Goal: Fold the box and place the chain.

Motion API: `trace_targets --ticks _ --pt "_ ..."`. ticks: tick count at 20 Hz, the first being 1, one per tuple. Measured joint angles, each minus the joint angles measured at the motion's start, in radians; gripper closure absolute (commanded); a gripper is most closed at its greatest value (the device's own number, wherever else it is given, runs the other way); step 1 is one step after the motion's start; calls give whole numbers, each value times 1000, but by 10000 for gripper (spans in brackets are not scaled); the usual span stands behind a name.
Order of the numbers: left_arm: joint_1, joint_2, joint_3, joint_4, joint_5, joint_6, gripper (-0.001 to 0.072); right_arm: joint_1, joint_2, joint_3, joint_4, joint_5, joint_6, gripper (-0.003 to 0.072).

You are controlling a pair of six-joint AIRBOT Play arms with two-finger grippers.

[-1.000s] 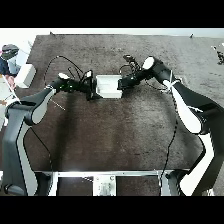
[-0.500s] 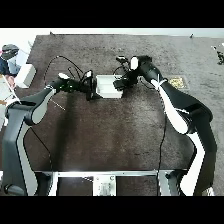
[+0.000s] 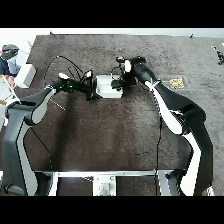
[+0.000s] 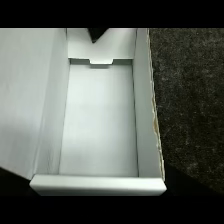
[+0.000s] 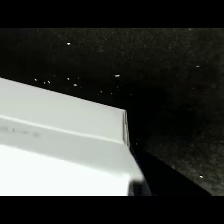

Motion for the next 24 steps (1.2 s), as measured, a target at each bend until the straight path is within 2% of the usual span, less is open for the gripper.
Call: trace_targets --ticks 4,5,6,16,17,18,21,22,24 --pt "0 0 0 0 -1 0 218 6 -13 1 -27 -8 37 365" --pt "0 0 0 0 -1 0 218 6 -15 1 -35 -12 47 451" --pt "0 0 0 0 -1 0 218 6 -17 1 -39 -16 57 466" --pt "0 0 0 0 -2 0 218 25 -39 1 -84 -14 116 476" --pt "0 0 0 0 -2 0 218 27 -40 1 -92 -10 121 507" --pt "-1 0 0 0 -2 0 218 30 -40 1 -97 -9 125 598" --pt "-1 0 0 -2 -2 0 218 31 -42 2 -111 -7 136 601" --pt "-1 0 0 -2 -2 0 218 32 -42 2 -115 -6 138 675" --pt "-1 0 0 -3 -2 -2 218 32 -42 2 -117 -8 150 675"
